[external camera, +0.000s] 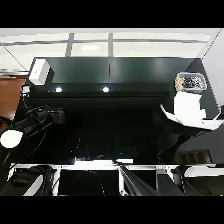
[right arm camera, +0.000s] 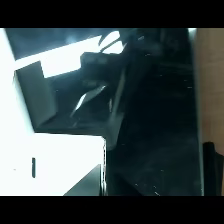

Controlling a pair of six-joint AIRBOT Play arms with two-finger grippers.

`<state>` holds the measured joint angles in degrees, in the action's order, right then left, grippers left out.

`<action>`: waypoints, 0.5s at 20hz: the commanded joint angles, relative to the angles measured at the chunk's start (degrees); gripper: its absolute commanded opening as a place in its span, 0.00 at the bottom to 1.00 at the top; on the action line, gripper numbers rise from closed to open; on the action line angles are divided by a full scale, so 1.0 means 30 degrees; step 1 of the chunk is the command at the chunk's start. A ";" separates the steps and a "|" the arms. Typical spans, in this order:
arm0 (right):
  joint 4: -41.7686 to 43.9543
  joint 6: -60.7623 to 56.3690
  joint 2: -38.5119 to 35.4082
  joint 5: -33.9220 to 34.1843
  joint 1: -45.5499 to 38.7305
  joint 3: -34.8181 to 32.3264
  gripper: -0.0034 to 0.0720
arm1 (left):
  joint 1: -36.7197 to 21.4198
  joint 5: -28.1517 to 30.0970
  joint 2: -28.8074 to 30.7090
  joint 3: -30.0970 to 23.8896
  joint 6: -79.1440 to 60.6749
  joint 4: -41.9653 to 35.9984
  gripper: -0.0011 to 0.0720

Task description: Fold the box and place the chain.

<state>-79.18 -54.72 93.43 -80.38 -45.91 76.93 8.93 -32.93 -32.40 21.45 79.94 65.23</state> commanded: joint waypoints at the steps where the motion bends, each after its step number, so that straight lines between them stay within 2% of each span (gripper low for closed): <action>1: 0.2004 0.1559 -0.0248 -0.1027 -0.0073 0.0007 0.06 | 0.0000 -0.0051 -0.0007 0.0015 0.0000 0.0007 0.98; 5: 0.7723 0.1778 -0.1333 -0.1137 0.0015 -0.0444 0.06 | 0.0000 -0.0051 -0.0007 0.0015 0.0007 0.0007 0.98; 7: 1.0586 0.2098 -0.2273 -0.1122 0.0204 -0.1421 0.06 | 0.0007 -0.0058 -0.0007 0.0015 -0.0007 0.0007 0.98; 10: 1.2349 0.3089 -0.4255 -0.1093 0.1020 -0.3803 0.06 | 0.0007 -0.0051 -0.0007 0.0015 -0.0015 0.0007 0.98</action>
<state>-50.98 -48.21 85.08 -83.48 -44.42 70.48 8.93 -33.10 -32.40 21.45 79.94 65.23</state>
